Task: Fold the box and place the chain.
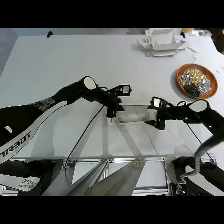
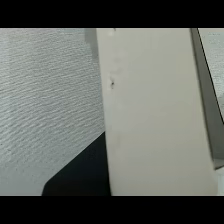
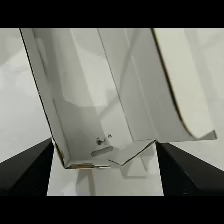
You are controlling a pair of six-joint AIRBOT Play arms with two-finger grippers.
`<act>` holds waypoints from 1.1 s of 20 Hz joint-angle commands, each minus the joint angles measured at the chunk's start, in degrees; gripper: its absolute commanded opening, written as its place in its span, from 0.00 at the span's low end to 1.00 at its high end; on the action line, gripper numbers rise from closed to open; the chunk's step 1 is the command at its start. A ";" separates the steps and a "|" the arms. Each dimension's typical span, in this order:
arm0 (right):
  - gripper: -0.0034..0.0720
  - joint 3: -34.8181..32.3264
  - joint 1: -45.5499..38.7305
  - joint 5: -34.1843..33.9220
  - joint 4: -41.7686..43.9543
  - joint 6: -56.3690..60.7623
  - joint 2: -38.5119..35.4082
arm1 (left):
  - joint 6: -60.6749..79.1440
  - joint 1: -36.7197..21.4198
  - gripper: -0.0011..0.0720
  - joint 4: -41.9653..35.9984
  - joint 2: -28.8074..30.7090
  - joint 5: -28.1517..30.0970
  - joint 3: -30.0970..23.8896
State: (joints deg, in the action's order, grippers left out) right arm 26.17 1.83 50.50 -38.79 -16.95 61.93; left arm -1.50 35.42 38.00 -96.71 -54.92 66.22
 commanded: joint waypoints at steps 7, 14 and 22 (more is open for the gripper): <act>0.95 0.31 -1.18 4.17 4.98 -12.17 8.02 | 0.00 0.02 0.03 0.00 0.00 0.02 -0.02; 0.90 2.16 -1.18 4.13 5.29 -12.09 12.68 | 0.00 0.02 0.03 0.00 0.00 0.02 -0.02; 0.73 2.40 -1.18 4.09 5.75 -15.02 15.26 | 0.00 0.02 0.03 0.00 0.00 0.02 -0.02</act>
